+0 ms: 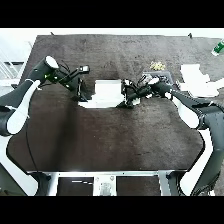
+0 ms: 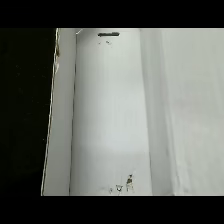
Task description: Fold the box and place the chain.
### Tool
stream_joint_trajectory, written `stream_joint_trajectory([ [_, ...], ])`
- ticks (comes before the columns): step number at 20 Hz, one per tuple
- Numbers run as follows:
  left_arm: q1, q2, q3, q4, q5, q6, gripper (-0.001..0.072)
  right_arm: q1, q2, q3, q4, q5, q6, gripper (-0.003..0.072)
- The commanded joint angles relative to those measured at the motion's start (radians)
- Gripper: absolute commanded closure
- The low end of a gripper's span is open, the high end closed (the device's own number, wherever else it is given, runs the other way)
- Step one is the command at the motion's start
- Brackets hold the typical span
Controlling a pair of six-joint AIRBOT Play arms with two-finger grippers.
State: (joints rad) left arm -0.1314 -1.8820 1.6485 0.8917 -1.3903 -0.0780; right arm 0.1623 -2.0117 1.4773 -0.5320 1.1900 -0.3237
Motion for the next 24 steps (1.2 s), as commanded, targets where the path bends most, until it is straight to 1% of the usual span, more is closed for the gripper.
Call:
stream_joint_trajectory([
  [1, 0.001, 0.0, -0.06, -0.053, 0.064, 0.066, 0.0056, 0.0, 0.0, 0.0, 0.0, 0.0, 0.001, 0.0109],
  [2, 0.001, 0.0, -0.068, -0.084, 0.085, 0.091, 0.0056, 0.0, 0.0, 0.0, 0.0, 0.0, 0.001, 0.0108],
  [3, 0.001, -0.002, -0.069, -0.113, 0.102, 0.095, 0.0034, 0.0, 0.0, 0.0, 0.0, 0.0, 0.001, 0.0108],
  [4, 0.0, -0.002, -0.069, -0.125, 0.119, 0.095, 0.0034, 0.0, 0.0, 0.0, 0.0, 0.0, 0.001, 0.0109],
  [5, -0.006, -0.003, -0.069, -0.119, 0.134, 0.095, 0.0033, 0.0, 0.0, 0.0, 0.0, 0.0, 0.001, 0.0108],
  [8, -0.048, -0.007, -0.069, -0.013, 0.139, 0.097, 0.0034, 0.0, 0.0, 0.0, 0.0, 0.0, 0.001, 0.0109],
  [10, -0.073, -0.007, -0.069, 0.034, 0.166, 0.085, 0.0037, 0.0, 0.0, 0.0, 0.001, 0.0, 0.001, 0.0109],
  [13, -0.079, -0.007, -0.069, 0.035, 0.195, 0.085, 0.0037, 0.0, 0.0, 0.0, 0.0, 0.0, 0.001, 0.0108],
  [17, -0.081, -0.017, -0.069, 0.013, 0.197, 0.078, 0.0039, 0.0, 0.0, 0.0, 0.0, 0.0, 0.001, 0.0109],
  [20, -0.112, -0.023, -0.085, 0.024, 0.201, 0.079, 0.004, 0.001, 0.0, 0.0, 0.0, 0.0, 0.001, 0.0109],
  [22, -0.121, -0.023, -0.089, 0.046, 0.227, 0.074, 0.0041, 0.0, 0.0, 0.0, 0.0, 0.0, 0.001, 0.0108],
  [23, -0.121, -0.023, -0.088, 0.051, 0.239, 0.068, 0.0058, 0.0, 0.0, 0.0, 0.0, 0.0, 0.001, 0.0108],
  [24, -0.121, -0.023, -0.088, 0.053, 0.239, 0.068, 0.0058, 0.0, 0.0, 0.0, 0.0, 0.0, 0.001, 0.0109],
])
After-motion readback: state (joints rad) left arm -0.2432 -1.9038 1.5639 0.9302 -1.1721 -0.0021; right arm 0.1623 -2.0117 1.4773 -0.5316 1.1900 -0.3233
